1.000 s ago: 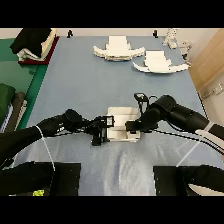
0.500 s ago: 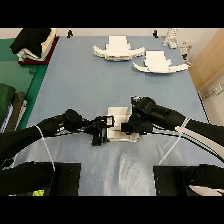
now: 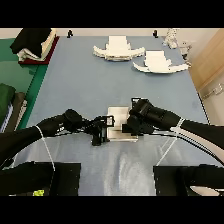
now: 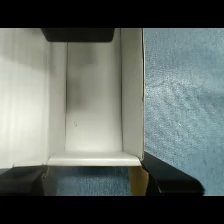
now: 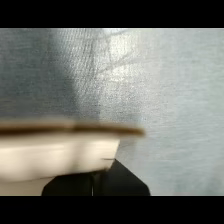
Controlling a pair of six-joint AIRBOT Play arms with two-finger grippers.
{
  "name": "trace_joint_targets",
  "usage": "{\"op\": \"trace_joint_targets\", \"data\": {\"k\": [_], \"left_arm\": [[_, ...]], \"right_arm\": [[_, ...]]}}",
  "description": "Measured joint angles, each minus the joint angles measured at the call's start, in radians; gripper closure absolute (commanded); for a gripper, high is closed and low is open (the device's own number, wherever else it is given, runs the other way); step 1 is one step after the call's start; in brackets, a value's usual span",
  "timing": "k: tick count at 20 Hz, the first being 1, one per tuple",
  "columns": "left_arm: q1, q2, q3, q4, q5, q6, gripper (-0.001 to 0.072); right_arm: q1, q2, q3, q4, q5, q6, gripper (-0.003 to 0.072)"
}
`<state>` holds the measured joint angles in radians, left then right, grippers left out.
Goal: Fold the box.
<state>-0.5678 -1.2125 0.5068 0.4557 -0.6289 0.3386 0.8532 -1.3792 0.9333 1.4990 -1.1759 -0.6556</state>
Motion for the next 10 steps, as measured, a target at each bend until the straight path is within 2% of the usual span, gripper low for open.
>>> {"op": "trace_joint_targets", "data": {"k": [1,7,8,9,10], "left_arm": [[0.0,0.0,0.0,0.0,0.0,0.0,0.0212],[0.0,0.0,0.0,0.0,0.0,0.001,0.0213],[0.0,0.0,0.0,0.0,0.0,0.001,0.0212],[0.0,0.0,0.0,0.0,0.0,0.001,0.0212],[0.0,0.0,0.0,0.0,0.0,0.001,0.0212]], "right_arm": [[0.001,-0.002,0.001,0.002,0.003,0.0,0.031],[0.003,0.011,0.0,0.03,-0.021,0.002,0.031],[0.003,0.013,0.0,0.031,-0.029,0.001,0.0361],[0.0,0.013,0.0,0.024,-0.04,0.001,0.0484],[0.0,0.014,0.0,0.02,-0.044,0.002,0.0527]]}}
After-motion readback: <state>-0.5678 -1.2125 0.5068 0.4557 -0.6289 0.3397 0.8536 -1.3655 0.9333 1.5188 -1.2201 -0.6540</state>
